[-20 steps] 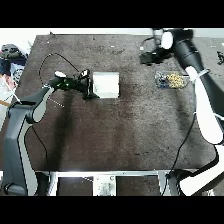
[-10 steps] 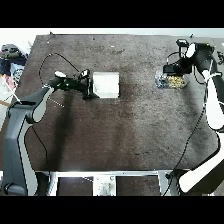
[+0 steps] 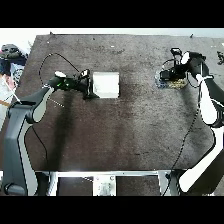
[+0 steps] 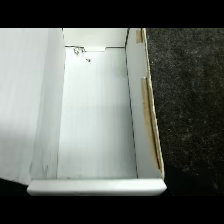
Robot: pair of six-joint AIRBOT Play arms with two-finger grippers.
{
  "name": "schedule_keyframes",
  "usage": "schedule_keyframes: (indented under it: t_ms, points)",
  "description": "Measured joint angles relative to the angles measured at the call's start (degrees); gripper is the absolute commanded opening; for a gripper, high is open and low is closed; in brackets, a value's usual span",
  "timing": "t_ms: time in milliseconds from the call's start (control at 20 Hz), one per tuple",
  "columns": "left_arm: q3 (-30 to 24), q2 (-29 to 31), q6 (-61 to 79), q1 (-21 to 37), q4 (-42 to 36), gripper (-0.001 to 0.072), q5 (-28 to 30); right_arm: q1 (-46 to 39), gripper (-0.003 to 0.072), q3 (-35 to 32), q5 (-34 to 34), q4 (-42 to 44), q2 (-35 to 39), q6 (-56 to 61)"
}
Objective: Fold the box and place the chain.
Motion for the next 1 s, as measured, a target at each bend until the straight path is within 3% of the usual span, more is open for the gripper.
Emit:
schedule_keyframes:
  t_ms: [100, 200, 550, 600, 650, 700, 750, 1000]
  points:
    - [0.0, 0.0, 0.0, 0.0, 0.0, 0.0447, 0.02, 0.0, 0.0272, 0.0, -0.22, 0.26, -0.46, -0.24]
    - [0.0, 0.0, 0.0, 0.0, 0.0, 0.0447, 0.02, 0.0, 0.0091, 0.0, -0.15, 0.37, -0.98, -0.52]
    - [0.0, 0.0, 0.0, 0.0, 0.0, 0.0446, 0.02, -0.02, 0.0123, -0.02, 0.33, 0.28, -1.51, -0.72]
    - [-0.02, 0.0, -0.02, 0.0, 0.0, 0.0447, 0.02, -0.02, 0.0254, 0.0, 0.42, 0.26, -1.49, -0.74]
    - [0.0, 0.0, 0.0, 0.0, 0.0, 0.0447, 0.02, -0.02, 0.0262, 0.0, 0.68, 0.07, -1.49, -0.79]
    - [-0.02, 0.0, -0.02, 0.0, 0.0, 0.0447, 0.02, -0.02, 0.0189, 0.0, 0.7, 0.0, -1.49, -0.83]
    - [0.0, 0.0, 0.0, 0.0, 0.0, 0.0447, 0.02, -0.02, 0.0172, 0.0, 0.85, 0.0, -1.49, -0.83]
    - [-0.02, 0.0, -0.02, 0.0, 0.02, 0.0446, 0.02, -0.02, 0.0173, 0.0, 1.16, -0.11, -1.49, -0.83]
